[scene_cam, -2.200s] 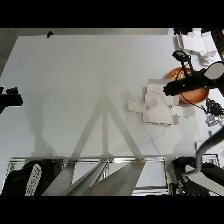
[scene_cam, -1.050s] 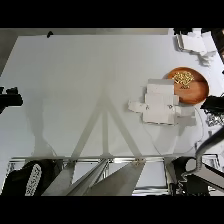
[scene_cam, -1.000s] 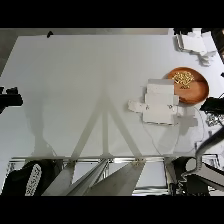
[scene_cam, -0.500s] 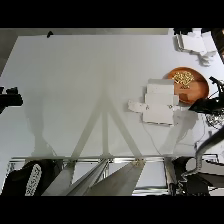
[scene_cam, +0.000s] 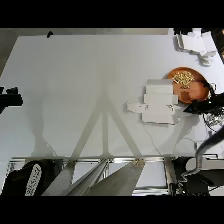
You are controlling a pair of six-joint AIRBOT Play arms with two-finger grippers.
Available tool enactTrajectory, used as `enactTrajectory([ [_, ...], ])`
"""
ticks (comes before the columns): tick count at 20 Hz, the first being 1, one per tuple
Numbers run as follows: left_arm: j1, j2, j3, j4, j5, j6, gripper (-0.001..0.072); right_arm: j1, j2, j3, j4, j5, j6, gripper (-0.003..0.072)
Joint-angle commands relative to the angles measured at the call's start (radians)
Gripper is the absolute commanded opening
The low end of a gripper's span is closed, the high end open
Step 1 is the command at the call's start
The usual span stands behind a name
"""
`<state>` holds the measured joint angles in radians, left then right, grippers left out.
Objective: Fold the box and place the chain.
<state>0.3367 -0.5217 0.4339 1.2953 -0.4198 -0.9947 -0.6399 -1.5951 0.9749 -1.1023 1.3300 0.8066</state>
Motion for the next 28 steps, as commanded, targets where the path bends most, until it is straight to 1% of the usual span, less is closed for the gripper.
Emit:
enactTrajectory([
  [1,0.000,0.001,0.000,0.000,0.000,0.000,0.0443,0.013,0.007,0.001,0.052,0.040,-0.027,0.0009],
  [3,0.000,0.001,0.000,0.000,0.000,0.000,0.0443,0.055,0.063,0.001,0.061,0.047,-0.027,0.0007],
  [7,0.000,0.001,0.000,0.000,0.000,0.000,0.0443,0.187,0.240,-0.001,0.095,0.040,-0.041,0.0007],
  [10,0.000,0.001,0.000,0.000,0.000,0.000,0.0443,0.301,0.365,-0.051,0.273,0.029,-0.097,0.0007],
  [11,0.000,0.001,0.000,0.000,0.000,0.000,0.0443,0.343,0.402,-0.080,0.305,0.013,-0.109,0.0007],
  [13,0.000,0.001,0.000,0.000,0.001,0.000,0.0443,0.437,0.470,-0.146,0.352,-0.058,-0.138,0.0007],
  [15,0.000,0.001,0.000,0.000,0.000,0.000,0.0443,0.535,0.514,-0.183,0.408,-0.134,-0.172,0.0007],
  [18,0.000,0.001,0.000,0.000,0.000,0.000,0.0443,0.649,0.533,-0.188,0.465,-0.205,-0.224,0.0007],
  [21,0.000,0.001,0.000,0.000,0.000,0.000,0.0443,0.731,0.537,-0.201,0.486,-0.284,-0.269,0.0007],
  [22,0.000,0.001,0.000,0.000,0.000,0.000,0.0443,0.744,0.546,-0.227,0.512,-0.339,-0.295,0.0007],
  [23,0.000,0.001,0.000,0.000,0.000,0.000,0.0443,0.756,0.563,-0.274,0.550,-0.421,-0.329,0.0007],
  [25,0.000,0.001,0.000,0.000,0.000,0.000,0.0443,0.785,0.609,-0.394,0.615,-0.585,-0.398,0.0007],
  [28,0.000,0.001,0.000,0.000,0.000,0.000,0.0443,0.830,0.618,-0.510,0.621,-0.718,-0.453,0.0008],
])
